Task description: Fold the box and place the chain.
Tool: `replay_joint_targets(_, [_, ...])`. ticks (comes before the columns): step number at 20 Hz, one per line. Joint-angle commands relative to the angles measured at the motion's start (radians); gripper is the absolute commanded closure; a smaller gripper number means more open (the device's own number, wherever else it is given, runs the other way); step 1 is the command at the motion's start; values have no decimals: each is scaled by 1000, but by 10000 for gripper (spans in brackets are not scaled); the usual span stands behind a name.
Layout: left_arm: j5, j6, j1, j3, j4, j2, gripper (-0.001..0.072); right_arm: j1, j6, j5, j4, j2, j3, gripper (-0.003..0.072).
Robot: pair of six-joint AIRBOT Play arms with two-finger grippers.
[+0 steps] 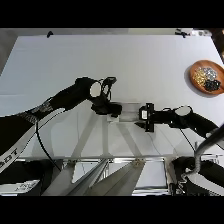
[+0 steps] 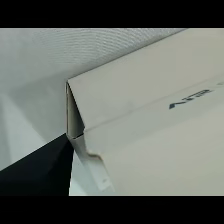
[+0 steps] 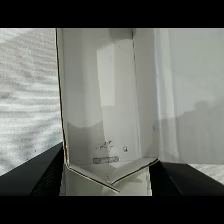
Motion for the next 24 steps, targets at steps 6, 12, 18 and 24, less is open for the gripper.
replay_joint_targets(6, [-8,-84,-9,0,67,0,270,0,0,0,0,0,0,223])
replay_joint_targets(12, [84,-237,-92,0,193,0,275,0,0,0,0,0,0,223])
replay_joint_targets(18, [83,-398,-133,0,239,0,320,0,0,0,0,0,0,223])
replay_joint_targets(24, [10,-524,-133,0,253,0,320,0,0,0,0,0,0,223])
